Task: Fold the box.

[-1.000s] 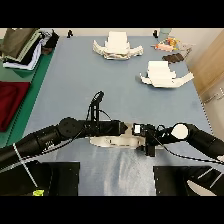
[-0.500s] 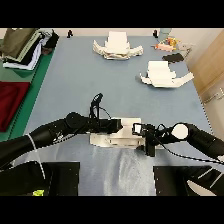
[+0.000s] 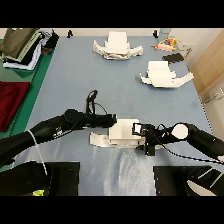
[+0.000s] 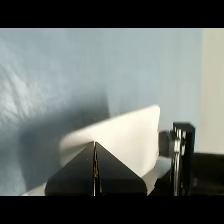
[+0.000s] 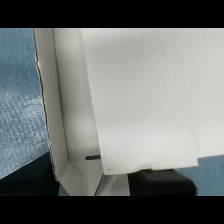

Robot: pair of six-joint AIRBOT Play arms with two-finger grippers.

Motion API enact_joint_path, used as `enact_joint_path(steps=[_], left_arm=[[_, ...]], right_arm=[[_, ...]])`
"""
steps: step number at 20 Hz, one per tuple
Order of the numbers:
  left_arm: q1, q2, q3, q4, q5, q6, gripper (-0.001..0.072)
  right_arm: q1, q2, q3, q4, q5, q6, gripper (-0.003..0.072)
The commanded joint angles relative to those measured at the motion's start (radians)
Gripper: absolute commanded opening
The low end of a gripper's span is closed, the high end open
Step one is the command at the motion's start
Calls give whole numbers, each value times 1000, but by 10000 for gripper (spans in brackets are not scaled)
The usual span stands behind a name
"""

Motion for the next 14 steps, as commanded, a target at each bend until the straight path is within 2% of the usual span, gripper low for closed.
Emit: enact_joint_path(steps=[1, 4, 7, 10, 14], left_arm=[[27, 52, 26, -5, -15, 79, 13], [28, 129, 32, 14, -37, 142, 13], [28, 184, 32, 108, -79, 141, 13], [28, 200, 32, 136, -143, 138, 13], [66, 201, 32, 244, -233, 130, 13]], right_arm=[[0, 1, 1, -2, 2, 0, 442], [0, 1, 1, -2, 2, 0, 443], [0, 1, 1, -2, 2, 0, 442], [0, 1, 1, -2, 2, 0, 442], [0, 1, 1, 3, -2, 0, 442]])
